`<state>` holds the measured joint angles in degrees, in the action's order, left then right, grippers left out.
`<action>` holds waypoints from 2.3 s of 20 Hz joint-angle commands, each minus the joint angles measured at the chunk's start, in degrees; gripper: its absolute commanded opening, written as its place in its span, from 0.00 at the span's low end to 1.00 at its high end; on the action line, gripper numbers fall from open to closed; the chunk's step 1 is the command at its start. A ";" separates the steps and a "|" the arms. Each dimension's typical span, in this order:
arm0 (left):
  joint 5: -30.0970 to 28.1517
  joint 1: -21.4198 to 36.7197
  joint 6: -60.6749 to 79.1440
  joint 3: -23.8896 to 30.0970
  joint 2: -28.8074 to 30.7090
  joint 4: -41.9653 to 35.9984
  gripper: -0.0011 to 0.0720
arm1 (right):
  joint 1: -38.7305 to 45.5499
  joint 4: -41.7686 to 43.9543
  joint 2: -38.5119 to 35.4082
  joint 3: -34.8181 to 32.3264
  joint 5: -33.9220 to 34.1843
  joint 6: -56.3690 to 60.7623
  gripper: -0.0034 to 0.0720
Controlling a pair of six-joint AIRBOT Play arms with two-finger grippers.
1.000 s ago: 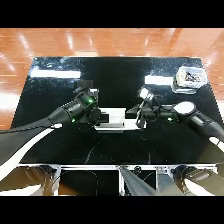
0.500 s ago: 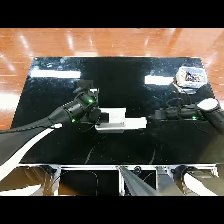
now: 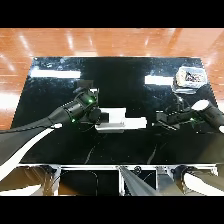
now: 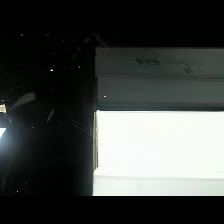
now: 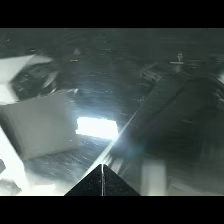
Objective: Fold the box and place the chain.
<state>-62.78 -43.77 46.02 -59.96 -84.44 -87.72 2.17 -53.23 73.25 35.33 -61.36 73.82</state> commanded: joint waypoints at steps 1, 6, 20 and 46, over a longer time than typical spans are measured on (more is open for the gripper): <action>0.02 0.02 0.04 -0.02 -0.04 0.00 0.04 | -6.49 7.52 3.56 -0.02 3.23 -2.29 0.08; 0.02 0.02 0.04 -0.02 -0.04 -0.02 0.04 | -14.08 10.75 3.56 0.81 7.23 -2.69 0.09; 0.02 0.00 0.04 -0.02 -0.04 -0.24 0.04 | -16.33 14.23 3.54 8.55 -3.15 -4.44 0.76; 0.09 0.00 0.04 -0.02 -0.04 -0.20 0.04 | -46.05 -38.21 3.41 21.70 8.68 50.64 0.76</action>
<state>-62.74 -43.77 46.06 -59.96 -84.44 -87.96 -41.12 -82.08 76.66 56.12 -53.15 114.17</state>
